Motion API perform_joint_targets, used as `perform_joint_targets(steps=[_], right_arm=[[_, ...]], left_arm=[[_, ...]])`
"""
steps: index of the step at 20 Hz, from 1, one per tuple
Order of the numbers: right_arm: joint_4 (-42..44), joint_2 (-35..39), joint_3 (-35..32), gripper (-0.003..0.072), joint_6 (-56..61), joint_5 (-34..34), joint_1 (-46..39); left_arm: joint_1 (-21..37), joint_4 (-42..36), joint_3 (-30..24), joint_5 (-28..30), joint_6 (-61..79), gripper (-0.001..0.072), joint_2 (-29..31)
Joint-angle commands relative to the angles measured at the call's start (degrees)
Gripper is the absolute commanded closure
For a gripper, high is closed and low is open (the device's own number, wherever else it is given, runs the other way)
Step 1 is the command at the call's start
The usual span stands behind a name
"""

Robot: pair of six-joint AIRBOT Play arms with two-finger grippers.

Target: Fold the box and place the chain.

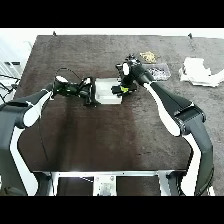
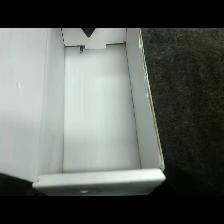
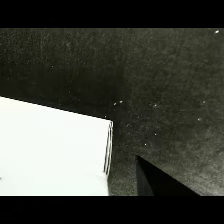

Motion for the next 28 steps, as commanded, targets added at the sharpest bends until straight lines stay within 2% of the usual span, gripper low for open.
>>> perform_joint_targets(steps=[1, 3, 4, 7, 12, 14, 15, 19, 20, 22, 25, 26, 27, 28], right_arm=[[-0.28, -0.44, 0.63, 0.0399, 1.01, 0.87, 0.87], [-0.04, -0.46, 0.63, 0.0404, 2.73, 0.96, 1.11], [0.15, -0.46, 0.63, 0.0450, 3.61, 1.33, 1.31], [0.81, -0.44, 0.63, 0.0478, 4.00, 1.99, 1.75], [1.86, -0.44, 0.63, 0.0617, 5.46, 1.92, 1.79], [1.79, -0.44, 0.63, 0.0621, 5.42, 1.86, 1.79], [1.57, -0.44, 0.63, 0.0649, 5.42, 1.75, 1.79], [1.42, -0.42, 0.63, 0.0647, 5.42, 1.73, 1.66], [1.42, -0.42, 0.63, 0.0609, 5.44, 1.75, 1.66], [1.42, -0.28, 0.63, 0.0408, 5.49, 1.75, 1.66], [1.40, 0.13, 0.66, 0.0390, 5.49, 1.77, 1.66], [1.38, 0.39, 0.66, 0.0320, 5.51, 1.77, 1.66], [1.33, 0.74, 0.66, 0.0207, 6.01, 1.79, 1.66], [0.85, 1.16, 0.66, 0.0140, 6.86, 1.79, 1.66]], left_arm=[[0.04, 0.02, 0.00, 0.07, 0.00, 0.0179, 0.02], [0.04, 0.02, 0.00, 0.07, 0.00, 0.0179, 0.02], [0.04, 0.02, 0.00, 0.07, 0.00, 0.0179, 0.02], [0.07, 0.02, 0.00, 0.07, 0.00, 0.0179, 0.02], [0.04, 0.02, 0.00, 0.09, 0.00, 0.0179, 0.02], [0.04, 0.02, 0.00, 0.09, 0.00, 0.0179, 0.02], [0.07, 0.02, 0.00, 0.11, 0.00, 0.0179, 0.02], [0.04, 0.02, 0.00, 0.11, 0.00, 0.0179, 0.02], [0.04, 0.02, 0.00, 0.11, 0.00, 0.0179, 0.02], [0.04, 0.02, 0.00, 0.11, 0.00, 0.0179, 0.02], [0.07, 0.02, 0.00, 0.11, 0.00, 0.0179, 0.02], [0.04, 0.02, 0.00, 0.11, 0.00, 0.0179, 0.02], [0.04, 0.02, 0.00, 0.11, 0.00, 0.0179, 0.02], [0.04, 0.02, 0.00, 0.11, 0.00, 0.0179, 0.02]])
